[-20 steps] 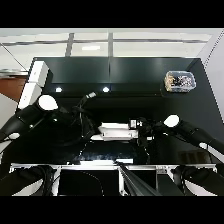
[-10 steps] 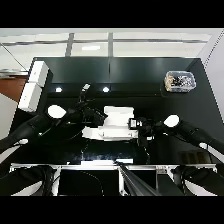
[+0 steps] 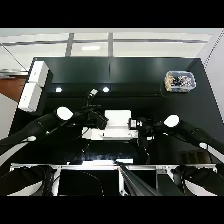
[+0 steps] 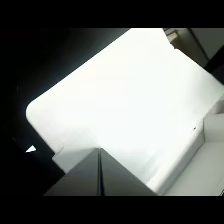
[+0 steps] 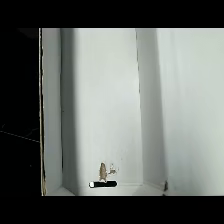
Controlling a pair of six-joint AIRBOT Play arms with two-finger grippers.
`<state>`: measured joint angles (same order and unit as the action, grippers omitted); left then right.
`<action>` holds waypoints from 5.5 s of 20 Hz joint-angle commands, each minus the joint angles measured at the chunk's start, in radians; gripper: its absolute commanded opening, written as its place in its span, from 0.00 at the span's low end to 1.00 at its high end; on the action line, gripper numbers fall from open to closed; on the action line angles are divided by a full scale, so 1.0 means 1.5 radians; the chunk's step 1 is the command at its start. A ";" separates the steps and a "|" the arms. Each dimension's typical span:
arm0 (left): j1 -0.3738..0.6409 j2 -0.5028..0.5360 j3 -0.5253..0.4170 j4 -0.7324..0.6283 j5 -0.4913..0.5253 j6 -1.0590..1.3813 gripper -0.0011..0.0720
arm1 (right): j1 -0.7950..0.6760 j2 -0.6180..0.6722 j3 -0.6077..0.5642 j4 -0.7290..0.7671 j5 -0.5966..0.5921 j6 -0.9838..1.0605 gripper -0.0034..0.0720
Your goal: Fold the box and place the chain.
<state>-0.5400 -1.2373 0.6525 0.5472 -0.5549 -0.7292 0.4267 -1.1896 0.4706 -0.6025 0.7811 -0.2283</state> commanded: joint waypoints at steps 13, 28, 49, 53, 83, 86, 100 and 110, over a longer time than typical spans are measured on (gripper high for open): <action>0.144 0.125 -0.028 0.154 -0.316 0.436 0.95 | -0.001 0.001 0.000 0.003 -0.005 0.000 0.45; 0.064 0.014 -0.053 0.072 -0.196 0.585 0.62 | -0.001 0.001 0.000 0.003 -0.004 0.000 0.45; -0.037 -0.012 -0.052 0.006 -0.107 0.581 0.25 | -0.001 0.001 0.000 0.002 -0.006 0.000 0.45; -0.037 -0.012 -0.052 0.011 -0.109 0.581 0.45 | 0.000 0.001 0.000 0.002 -0.006 0.000 0.45; 0.450 0.146 -0.163 0.152 -0.317 -0.347 0.06 | -0.001 0.000 0.000 0.003 -0.017 0.000 0.45; 0.394 0.067 -0.163 0.056 -0.325 -0.281 0.06 | -0.001 0.000 0.000 0.003 -0.017 0.000 0.45; 0.227 0.005 -0.141 -0.047 -0.255 -0.206 0.29 | -0.001 0.000 0.000 0.003 -0.017 0.001 0.45; 0.169 0.008 -0.017 0.052 -0.360 -0.254 0.98 | 0.000 0.000 0.000 0.003 -0.018 0.001 0.45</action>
<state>-0.2386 -1.2263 0.5903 0.6102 -1.0760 -1.0885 0.4267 -1.1896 0.4706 -0.5991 0.7547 -0.2279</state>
